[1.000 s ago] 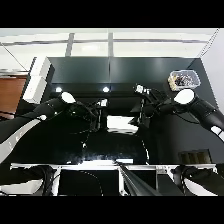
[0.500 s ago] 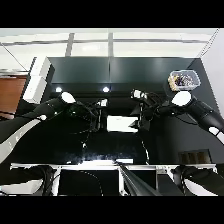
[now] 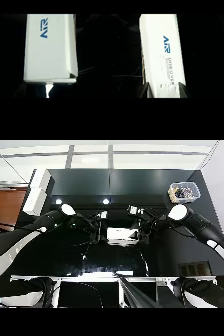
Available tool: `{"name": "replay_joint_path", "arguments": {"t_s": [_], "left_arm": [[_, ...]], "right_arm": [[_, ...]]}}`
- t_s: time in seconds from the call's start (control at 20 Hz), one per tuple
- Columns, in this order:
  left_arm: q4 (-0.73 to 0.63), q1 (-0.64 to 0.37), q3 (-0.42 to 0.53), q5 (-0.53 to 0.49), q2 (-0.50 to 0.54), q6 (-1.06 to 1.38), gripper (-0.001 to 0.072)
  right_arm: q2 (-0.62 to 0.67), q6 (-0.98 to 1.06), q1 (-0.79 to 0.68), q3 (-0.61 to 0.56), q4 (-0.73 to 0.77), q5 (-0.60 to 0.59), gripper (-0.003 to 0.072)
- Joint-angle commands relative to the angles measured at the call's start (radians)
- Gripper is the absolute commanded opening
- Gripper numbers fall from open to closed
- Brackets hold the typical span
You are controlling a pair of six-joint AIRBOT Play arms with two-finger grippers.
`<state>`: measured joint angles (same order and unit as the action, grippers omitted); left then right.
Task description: Fold the box and place the chain.
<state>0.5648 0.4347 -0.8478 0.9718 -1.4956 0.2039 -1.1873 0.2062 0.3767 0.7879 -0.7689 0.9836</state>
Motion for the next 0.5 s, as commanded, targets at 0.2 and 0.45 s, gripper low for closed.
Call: {"name": "replay_joint_path", "arguments": {"t_s": [0.2,0.45], "left_arm": [[0.000,0.000,-0.001,0.001,0.000,0.001,0.0455],[0.000,0.000,-0.001,0.001,0.000,0.001,0.0456]], "right_arm": [[0.000,0.015,0.002,0.000,0.009,0.000,0.0432],[0.000,0.014,0.002,0.000,0.008,0.003,0.0246]]}}
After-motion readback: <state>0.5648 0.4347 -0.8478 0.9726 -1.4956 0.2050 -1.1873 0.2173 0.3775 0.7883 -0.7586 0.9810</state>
